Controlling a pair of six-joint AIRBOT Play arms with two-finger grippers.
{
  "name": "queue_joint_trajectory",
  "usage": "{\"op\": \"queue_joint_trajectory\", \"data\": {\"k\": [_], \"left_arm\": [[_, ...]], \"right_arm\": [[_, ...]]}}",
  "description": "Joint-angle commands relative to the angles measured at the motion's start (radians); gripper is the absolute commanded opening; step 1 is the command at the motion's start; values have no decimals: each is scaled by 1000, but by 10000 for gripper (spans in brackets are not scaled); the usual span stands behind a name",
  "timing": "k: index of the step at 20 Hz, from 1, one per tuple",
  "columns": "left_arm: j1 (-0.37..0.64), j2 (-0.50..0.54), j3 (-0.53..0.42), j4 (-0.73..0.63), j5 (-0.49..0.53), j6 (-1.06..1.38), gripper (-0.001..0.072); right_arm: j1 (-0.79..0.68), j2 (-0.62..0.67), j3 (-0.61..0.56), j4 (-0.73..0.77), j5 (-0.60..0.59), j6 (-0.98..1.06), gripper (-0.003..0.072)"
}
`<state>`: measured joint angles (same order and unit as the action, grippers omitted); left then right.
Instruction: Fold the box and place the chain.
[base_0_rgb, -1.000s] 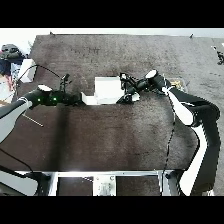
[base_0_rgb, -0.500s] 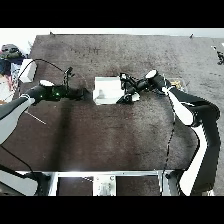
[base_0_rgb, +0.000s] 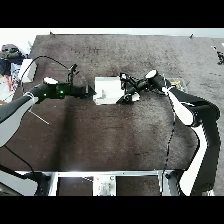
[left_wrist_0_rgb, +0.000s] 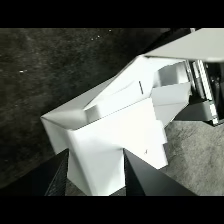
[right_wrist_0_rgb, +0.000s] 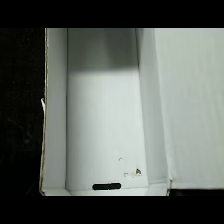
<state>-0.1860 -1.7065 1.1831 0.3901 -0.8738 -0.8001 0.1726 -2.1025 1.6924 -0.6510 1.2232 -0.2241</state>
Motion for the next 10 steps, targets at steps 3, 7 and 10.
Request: {"op": "queue_joint_trajectory", "data": {"k": [3,7,10], "left_arm": [[-39,0,40,60,27,-98,362],[-71,0,78,198,48,-254,362],[-97,0,102,302,65,-363,362]], "right_arm": [[0,-1,0,0,0,0,411],[0,-1,0,0,0,0,411],[0,-1,0,0,0,0,411]]}}
